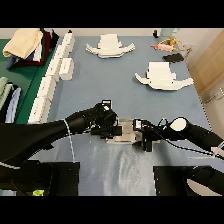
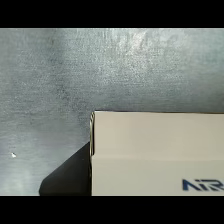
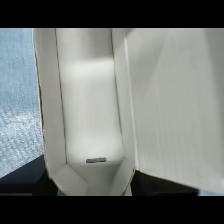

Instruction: Fold the box.

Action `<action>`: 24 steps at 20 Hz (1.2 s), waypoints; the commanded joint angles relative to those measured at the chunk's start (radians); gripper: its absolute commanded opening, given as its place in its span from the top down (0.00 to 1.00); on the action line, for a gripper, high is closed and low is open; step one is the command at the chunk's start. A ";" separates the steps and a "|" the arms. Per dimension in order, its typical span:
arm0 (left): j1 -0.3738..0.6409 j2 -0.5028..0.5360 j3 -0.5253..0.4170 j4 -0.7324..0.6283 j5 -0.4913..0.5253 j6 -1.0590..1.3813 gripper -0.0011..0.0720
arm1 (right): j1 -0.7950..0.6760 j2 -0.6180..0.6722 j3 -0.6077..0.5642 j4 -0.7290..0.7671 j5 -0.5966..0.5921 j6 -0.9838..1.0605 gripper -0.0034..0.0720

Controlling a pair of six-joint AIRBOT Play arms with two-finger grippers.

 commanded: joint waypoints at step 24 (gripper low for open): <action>0.210 0.378 0.020 0.153 -0.552 0.305 0.97 | 0.000 0.000 0.001 0.000 0.000 0.000 0.29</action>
